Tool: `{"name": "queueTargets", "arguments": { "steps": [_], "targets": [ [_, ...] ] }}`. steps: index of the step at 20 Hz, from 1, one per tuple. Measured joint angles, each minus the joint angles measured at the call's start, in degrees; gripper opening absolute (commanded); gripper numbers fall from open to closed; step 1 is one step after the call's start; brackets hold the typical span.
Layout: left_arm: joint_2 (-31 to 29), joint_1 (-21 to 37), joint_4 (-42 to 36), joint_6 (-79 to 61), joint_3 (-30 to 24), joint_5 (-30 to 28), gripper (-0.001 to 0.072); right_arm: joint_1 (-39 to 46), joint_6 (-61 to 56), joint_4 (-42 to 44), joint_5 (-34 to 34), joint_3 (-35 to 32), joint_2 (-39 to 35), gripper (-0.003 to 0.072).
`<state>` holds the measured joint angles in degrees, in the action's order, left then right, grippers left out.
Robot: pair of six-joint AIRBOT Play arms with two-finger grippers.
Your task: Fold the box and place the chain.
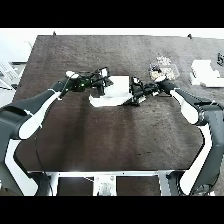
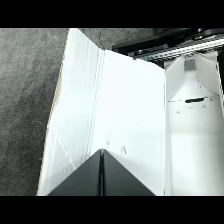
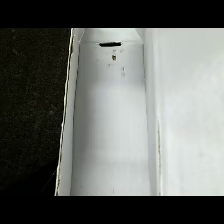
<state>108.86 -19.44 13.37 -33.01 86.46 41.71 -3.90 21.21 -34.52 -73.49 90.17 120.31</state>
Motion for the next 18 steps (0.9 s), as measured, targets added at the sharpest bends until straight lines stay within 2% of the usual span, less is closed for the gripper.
{"name": "queueTargets", "arguments": {
  "steps": [18],
  "targets": [
    [3.61, 0.02, 0.31, 1.01, 0.35, -0.24, 0.0019, 0.0, 0.0, 0.0, -0.02, 0.0, 0.0, 0.0456]
  ]
}}
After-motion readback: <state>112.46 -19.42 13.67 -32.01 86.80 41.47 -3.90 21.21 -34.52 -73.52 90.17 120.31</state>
